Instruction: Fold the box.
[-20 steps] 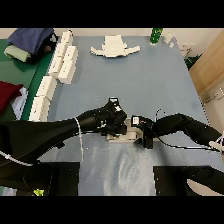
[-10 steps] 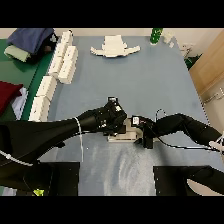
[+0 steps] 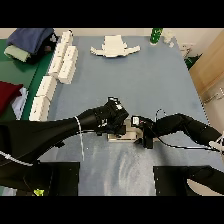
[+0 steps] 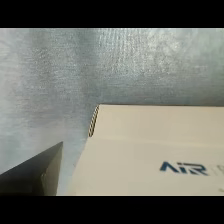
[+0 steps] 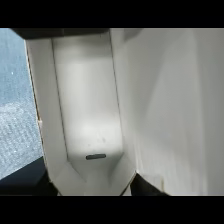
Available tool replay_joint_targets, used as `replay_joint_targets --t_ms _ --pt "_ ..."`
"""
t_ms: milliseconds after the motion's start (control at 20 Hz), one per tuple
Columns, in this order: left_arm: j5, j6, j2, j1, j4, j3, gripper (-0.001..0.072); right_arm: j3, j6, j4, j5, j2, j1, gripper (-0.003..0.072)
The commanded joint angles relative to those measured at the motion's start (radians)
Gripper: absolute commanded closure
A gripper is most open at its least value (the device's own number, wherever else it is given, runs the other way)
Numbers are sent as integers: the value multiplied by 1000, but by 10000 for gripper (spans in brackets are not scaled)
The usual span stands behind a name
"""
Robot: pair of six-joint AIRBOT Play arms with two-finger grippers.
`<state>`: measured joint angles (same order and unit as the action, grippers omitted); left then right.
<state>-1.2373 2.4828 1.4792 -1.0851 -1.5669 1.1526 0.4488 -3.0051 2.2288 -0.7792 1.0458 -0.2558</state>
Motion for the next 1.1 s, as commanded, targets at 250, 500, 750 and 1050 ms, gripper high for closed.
replay_joint_targets --t_ms 250,500,750,1050 --pt "-353 -60 -101 2 -9 149 168 1 1 0 0 0 0 179" --pt "-364 -136 -153 2 -8 155 698 1 2 0 0 0 0 179" --pt "-195 -420 -146 2 -7 155 698 1 1 0 0 0 0 179" --pt "-68 -969 -336 209 281 -64 699 1 1 0 0 0 0 179"
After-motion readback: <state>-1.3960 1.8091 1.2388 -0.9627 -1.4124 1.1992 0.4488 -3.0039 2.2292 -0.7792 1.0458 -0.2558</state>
